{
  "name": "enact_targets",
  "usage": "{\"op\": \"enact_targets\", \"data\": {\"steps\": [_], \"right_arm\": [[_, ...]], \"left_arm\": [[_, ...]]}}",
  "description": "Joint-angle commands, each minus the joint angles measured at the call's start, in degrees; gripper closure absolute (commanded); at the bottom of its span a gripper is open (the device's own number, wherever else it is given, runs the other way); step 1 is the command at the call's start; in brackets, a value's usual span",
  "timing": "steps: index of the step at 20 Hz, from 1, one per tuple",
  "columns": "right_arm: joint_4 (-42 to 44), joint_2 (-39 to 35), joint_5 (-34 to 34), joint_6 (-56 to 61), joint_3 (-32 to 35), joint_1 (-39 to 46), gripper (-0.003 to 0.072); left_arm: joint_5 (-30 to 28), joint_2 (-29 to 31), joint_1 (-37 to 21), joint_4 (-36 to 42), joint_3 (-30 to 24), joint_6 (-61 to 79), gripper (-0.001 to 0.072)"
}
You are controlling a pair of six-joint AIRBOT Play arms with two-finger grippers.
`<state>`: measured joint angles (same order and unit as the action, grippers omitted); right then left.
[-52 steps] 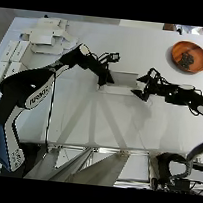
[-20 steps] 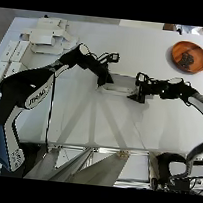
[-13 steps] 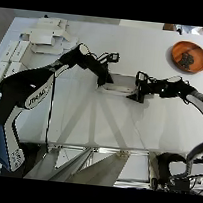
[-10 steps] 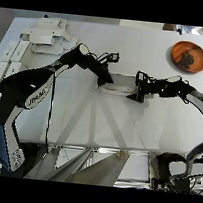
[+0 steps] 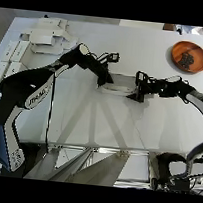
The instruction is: Fold the box and place the chain.
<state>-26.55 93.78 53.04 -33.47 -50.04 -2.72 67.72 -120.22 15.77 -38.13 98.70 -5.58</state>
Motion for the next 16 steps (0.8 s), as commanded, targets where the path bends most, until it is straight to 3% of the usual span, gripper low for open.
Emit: {"op": "enact_targets", "data": {"steps": [1, 4, 7, 16], "right_arm": [[0.0, 0.0, 0.0, 0.0, -0.1, 0.0, -0.0007], [0.0, 0.0, 0.1, 0.0, -0.1, 0.0, -0.0003], [0.0, 0.0, 0.1, 0.0, -0.1, 0.0, 0.0127], [0.0, 0.0, 0.1, 0.0, -0.1, 0.0, 0.0190]], "left_arm": [[0.0, 0.0, 0.0, 0.0, 0.0, 0.0, 0.0691], [0.0, 0.0, 0.0, 0.0, 0.0, 0.0, 0.0691], [0.0, 0.0, 0.0, 0.0, 0.0, 0.0, 0.0691], [0.0, 0.0, 0.0, 0.0, 0.0, 0.0, 0.0691]]}}
